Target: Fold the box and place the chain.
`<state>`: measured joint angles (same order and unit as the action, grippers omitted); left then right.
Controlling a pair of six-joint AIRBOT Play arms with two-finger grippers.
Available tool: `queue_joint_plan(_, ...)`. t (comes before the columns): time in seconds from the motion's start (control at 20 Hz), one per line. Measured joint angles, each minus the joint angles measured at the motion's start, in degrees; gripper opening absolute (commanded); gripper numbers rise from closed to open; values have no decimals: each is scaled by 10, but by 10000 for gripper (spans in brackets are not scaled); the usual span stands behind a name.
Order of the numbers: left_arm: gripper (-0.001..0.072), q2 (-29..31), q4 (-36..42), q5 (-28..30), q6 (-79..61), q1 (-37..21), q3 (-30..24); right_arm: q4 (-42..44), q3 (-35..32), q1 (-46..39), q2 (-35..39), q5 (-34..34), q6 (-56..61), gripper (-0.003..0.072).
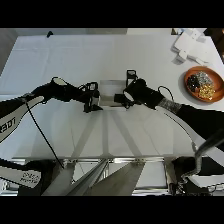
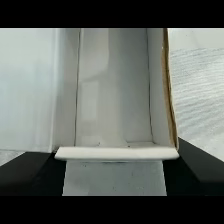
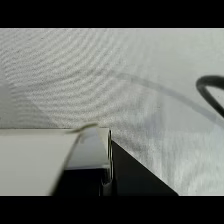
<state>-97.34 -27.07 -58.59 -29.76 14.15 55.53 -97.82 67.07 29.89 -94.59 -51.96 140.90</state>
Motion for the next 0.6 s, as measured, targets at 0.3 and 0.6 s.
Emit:
queue_joint_plan(0.3, 14, 0, 0, 0, -1, 1, 0, 3, -2, -1, 17, -10, 2, 350)
queue_joint_plan(0.6, 14, 0, 1, 1, -1, 0, 0, -12, -1, -9, 105, -65, -15, 437)
